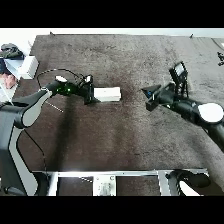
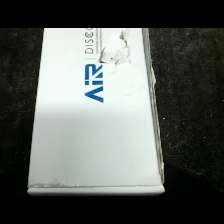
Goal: Fold the box and place the chain.
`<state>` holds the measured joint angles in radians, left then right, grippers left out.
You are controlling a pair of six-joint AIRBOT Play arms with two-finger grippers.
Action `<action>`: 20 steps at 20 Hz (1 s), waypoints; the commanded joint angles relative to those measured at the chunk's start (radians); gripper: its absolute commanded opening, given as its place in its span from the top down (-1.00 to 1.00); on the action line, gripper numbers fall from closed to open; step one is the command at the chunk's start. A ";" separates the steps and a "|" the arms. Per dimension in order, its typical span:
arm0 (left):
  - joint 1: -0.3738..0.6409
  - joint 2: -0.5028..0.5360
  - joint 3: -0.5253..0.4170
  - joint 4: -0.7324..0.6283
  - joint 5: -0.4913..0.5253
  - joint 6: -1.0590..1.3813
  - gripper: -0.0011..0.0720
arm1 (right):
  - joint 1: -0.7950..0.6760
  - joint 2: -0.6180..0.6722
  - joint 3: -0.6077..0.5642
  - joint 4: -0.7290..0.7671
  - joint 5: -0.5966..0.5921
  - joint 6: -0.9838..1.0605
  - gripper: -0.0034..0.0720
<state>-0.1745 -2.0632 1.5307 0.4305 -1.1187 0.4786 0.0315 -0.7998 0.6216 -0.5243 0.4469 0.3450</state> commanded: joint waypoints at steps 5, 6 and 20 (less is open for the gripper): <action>0.033 0.075 0.075 -0.134 0.007 -0.046 0.95 | 0.000 0.111 -0.144 -0.002 -0.133 0.000 0.93; 0.053 0.113 0.098 -0.129 0.031 -0.099 0.95 | 0.000 0.120 -0.144 -0.002 -0.133 0.000 0.93; 0.724 0.647 -0.261 0.247 0.305 -0.859 0.96 | 0.000 0.139 -0.144 -0.002 -0.133 0.020 0.93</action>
<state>0.4107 -1.4956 1.4136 0.5823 -0.8608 -0.2653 0.0315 -0.6613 0.4782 -0.5266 0.3138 0.3634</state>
